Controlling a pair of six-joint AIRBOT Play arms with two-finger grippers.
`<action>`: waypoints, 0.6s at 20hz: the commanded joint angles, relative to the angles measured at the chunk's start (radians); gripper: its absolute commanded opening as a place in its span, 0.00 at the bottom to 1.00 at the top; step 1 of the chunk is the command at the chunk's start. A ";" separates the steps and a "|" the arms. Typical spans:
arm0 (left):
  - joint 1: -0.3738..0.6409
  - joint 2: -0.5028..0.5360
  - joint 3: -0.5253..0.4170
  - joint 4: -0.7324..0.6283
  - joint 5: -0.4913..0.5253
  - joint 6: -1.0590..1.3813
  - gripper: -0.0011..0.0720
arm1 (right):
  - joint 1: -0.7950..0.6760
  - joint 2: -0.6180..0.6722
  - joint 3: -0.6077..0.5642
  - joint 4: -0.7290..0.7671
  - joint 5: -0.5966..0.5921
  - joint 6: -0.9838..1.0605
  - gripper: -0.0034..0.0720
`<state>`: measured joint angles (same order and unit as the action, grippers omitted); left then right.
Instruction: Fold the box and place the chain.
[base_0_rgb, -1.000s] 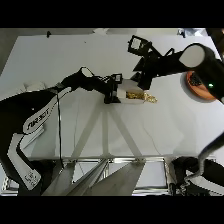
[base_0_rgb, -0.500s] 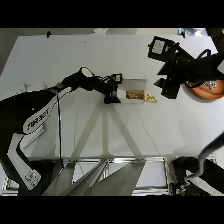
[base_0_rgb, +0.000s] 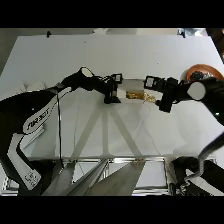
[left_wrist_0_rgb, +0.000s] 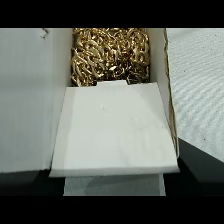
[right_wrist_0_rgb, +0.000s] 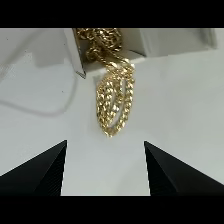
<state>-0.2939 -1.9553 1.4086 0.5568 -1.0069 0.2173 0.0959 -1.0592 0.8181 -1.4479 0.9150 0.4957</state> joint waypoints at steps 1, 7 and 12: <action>0.001 0.000 0.000 0.000 0.000 0.000 0.45 | -0.005 -0.105 -0.072 0.034 -0.182 -0.049 0.76; 0.001 0.000 0.000 0.000 0.000 0.000 0.45 | -0.084 -0.296 -0.072 0.103 -0.275 -0.021 0.76; 0.001 0.000 0.000 0.000 0.000 0.000 0.45 | -0.177 -0.323 -0.072 0.246 -0.338 -0.052 0.75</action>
<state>-0.2939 -1.9553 1.4086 0.5568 -1.0065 0.2173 -0.0387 -1.3560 0.7483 -1.2793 0.6510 0.4667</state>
